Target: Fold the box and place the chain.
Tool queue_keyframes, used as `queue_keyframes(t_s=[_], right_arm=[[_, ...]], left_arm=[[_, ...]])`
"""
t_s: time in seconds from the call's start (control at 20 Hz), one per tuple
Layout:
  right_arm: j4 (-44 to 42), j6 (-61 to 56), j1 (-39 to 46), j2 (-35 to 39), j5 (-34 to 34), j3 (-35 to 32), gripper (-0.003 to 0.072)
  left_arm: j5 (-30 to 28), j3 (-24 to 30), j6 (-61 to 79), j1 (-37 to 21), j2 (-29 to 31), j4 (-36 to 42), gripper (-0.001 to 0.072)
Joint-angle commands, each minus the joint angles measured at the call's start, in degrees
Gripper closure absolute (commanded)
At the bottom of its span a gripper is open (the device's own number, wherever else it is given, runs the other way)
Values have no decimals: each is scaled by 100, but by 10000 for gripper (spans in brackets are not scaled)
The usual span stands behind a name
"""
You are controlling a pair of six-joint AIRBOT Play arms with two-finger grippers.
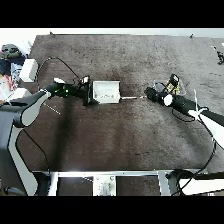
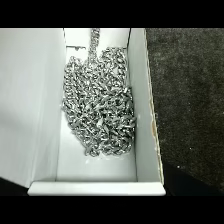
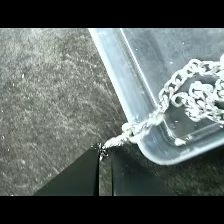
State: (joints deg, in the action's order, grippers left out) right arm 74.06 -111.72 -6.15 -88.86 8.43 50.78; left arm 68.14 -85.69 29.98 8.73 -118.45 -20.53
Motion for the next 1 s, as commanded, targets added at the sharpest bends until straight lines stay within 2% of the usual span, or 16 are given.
queue_keyframes(t_s=[0.0, 0.25, 0.35, 0.7, 0.95], right_arm=[[-125, 42, -258, 199, 81, 92, 678], [-122, 273, -1263, 1709, -133, 114, 678], [-125, 280, -1633, 2039, -256, 243, 678], [72, 310, -2629, 1862, -289, 1316, 678], [74, 310, -2911, 1486, -229, 1480, 677]], left_arm=[[0, 0, 2, -2, 0, 0, 424], [0, 0, 2, -2, 0, 0, 424], [0, 0, 4, -2, 0, -2, 424], [0, 0, 4, -2, 0, 0, 424], [-2, 0, 4, -2, 0, -2, 424]])
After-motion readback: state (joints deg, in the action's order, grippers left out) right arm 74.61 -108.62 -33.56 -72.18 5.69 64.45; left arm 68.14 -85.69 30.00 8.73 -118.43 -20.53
